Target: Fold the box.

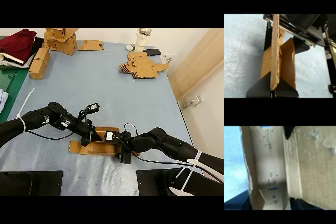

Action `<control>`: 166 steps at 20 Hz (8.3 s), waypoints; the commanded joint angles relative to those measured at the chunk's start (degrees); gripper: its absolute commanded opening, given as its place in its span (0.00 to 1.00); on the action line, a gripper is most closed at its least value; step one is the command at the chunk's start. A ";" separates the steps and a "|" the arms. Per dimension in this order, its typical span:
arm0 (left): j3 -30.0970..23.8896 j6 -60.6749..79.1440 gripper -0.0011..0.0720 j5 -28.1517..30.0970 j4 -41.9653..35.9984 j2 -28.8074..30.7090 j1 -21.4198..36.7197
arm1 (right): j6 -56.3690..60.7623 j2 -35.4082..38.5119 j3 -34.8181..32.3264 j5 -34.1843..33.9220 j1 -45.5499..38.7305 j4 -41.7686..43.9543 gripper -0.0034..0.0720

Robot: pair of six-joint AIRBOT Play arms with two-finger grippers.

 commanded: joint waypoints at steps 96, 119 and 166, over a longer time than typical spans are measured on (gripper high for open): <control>2.34 -27.15 0.96 0.87 15.54 8.31 4.83 | -0.42 1.01 -0.04 0.24 0.17 -0.66 0.92; 2.34 -45.05 0.94 -5.68 27.10 14.32 5.44 | -0.44 1.01 -0.04 0.04 0.17 -0.66 0.92; 2.25 -53.00 0.03 -13.73 26.51 14.49 5.38 | -5.97 1.01 -0.04 0.31 2.58 1.97 0.84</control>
